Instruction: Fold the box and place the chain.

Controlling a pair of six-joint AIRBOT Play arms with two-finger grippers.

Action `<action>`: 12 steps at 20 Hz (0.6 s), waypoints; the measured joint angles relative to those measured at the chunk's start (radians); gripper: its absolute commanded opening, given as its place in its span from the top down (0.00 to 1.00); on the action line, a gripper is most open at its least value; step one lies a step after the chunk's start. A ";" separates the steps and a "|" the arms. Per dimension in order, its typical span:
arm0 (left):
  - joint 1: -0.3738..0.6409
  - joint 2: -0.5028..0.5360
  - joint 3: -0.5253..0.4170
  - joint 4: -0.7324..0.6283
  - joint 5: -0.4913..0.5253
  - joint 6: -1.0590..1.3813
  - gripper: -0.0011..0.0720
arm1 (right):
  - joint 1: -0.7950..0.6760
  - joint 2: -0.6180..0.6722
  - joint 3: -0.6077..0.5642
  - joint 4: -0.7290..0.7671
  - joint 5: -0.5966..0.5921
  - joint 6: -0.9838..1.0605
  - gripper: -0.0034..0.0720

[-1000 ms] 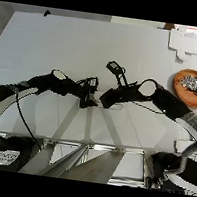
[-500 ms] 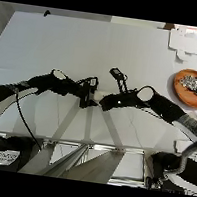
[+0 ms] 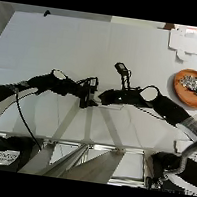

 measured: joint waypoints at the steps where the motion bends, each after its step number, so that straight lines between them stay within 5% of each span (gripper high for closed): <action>1: 0.000 0.000 0.000 0.000 0.000 0.000 0.61 | 0.000 -0.015 0.000 0.006 -0.001 0.001 0.96; 12: 0.000 0.000 -0.001 0.002 0.002 0.000 0.61 | 0.000 -0.071 0.000 0.020 0.017 0.005 0.95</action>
